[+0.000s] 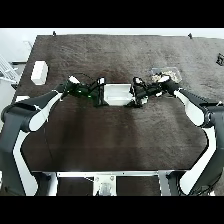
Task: Fold the box and place the chain.
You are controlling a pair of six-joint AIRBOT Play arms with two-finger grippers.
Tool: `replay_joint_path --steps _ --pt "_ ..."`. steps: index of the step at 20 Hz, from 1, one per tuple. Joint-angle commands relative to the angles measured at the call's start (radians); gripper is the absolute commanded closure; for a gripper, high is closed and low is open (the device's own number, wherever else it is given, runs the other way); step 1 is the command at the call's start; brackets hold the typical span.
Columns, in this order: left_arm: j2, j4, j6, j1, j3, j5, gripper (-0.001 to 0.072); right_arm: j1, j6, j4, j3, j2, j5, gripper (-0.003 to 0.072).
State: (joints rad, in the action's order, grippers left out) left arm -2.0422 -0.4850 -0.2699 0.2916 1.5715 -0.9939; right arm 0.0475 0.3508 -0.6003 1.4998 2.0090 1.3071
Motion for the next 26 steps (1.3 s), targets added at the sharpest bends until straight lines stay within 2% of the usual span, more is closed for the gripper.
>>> replay_joint_path --steps 1,8,12,13,15,20,26 --pt "0.0 -0.003 0.0 -0.001 0.0 -0.01 0.0182 -0.023 0.001 -0.022 0.002 -0.019 -0.001 -0.0034" --pt "0.0 -0.004 0.0 -0.001 0.0 -0.01 0.0182 -0.115 -0.042 -0.078 0.001 -0.109 0.003 -0.0033" --pt "0.0 -0.003 0.0 -0.001 0.0 -0.01 0.0182 -0.174 -0.107 -0.051 0.002 -0.199 0.066 -0.0032" --pt "0.0 -0.003 0.0 -0.001 0.0 -0.01 0.0182 -0.175 -0.126 -0.019 0.001 -0.211 0.095 0.0041" --pt "0.0 -0.004 0.0 -0.001 0.0 -0.01 0.0182 -0.169 -0.136 0.06 -0.002 -0.21 0.156 0.0687" --pt "0.0 -0.003 0.0 -0.001 0.0 -0.01 0.0182 -0.104 -0.138 0.161 -0.027 -0.209 0.133 0.068" --pt "0.0 -0.003 0.0 -0.001 0.0 -0.01 0.0182 0.021 -0.216 0.158 -0.038 -0.19 -0.132 0.068"
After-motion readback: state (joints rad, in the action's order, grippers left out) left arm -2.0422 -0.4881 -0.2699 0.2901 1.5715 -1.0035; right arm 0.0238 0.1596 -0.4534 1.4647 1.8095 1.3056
